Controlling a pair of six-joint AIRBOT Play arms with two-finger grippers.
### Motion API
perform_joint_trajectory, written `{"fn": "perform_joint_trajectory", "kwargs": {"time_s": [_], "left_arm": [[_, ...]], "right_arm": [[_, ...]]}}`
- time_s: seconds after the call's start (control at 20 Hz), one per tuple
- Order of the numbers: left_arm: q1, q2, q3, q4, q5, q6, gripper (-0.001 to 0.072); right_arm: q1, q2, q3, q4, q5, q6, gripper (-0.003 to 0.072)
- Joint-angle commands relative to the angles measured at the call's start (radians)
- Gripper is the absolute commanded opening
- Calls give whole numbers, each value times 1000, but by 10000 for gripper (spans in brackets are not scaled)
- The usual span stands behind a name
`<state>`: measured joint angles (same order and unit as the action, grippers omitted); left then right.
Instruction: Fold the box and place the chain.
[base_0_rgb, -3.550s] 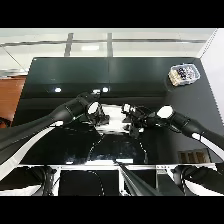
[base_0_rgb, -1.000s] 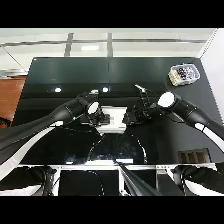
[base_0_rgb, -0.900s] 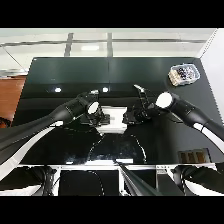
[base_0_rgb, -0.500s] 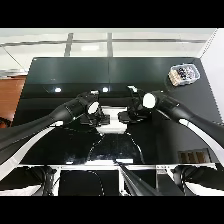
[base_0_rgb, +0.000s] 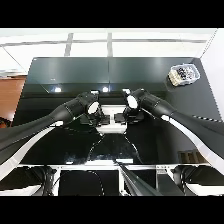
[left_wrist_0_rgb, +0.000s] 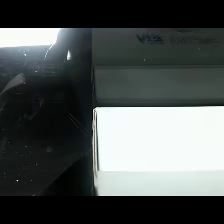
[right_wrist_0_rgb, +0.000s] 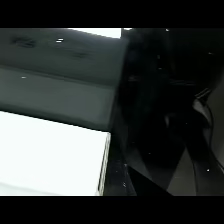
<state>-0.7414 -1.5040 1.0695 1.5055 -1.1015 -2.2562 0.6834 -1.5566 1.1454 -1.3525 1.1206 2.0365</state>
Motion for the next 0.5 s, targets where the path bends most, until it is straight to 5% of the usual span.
{"fn": "perform_joint_trajectory", "kwargs": {"time_s": [0.0, 0.1, 0.15, 0.4, 0.45], "left_arm": [[0, -1, 1, 0, 0, 0, 31], [0, -1, 1, 0, 0, 0, 31], [0, -1, 1, 0, 0, 0, 31], [0, -1, 1, 0, 0, 0, 31], [0, -1, 1, 0, 0, 0, 31]], "right_arm": [[19, -9, 8, -43, 14, 55, 295], [26, -9, 8, -43, -1, 54, 61], [29, -9, 8, -43, -8, 55, 20], [31, -9, 9, -39, 1, 81, 25], [31, -9, 10, -32, 0, 81, 169]]}}
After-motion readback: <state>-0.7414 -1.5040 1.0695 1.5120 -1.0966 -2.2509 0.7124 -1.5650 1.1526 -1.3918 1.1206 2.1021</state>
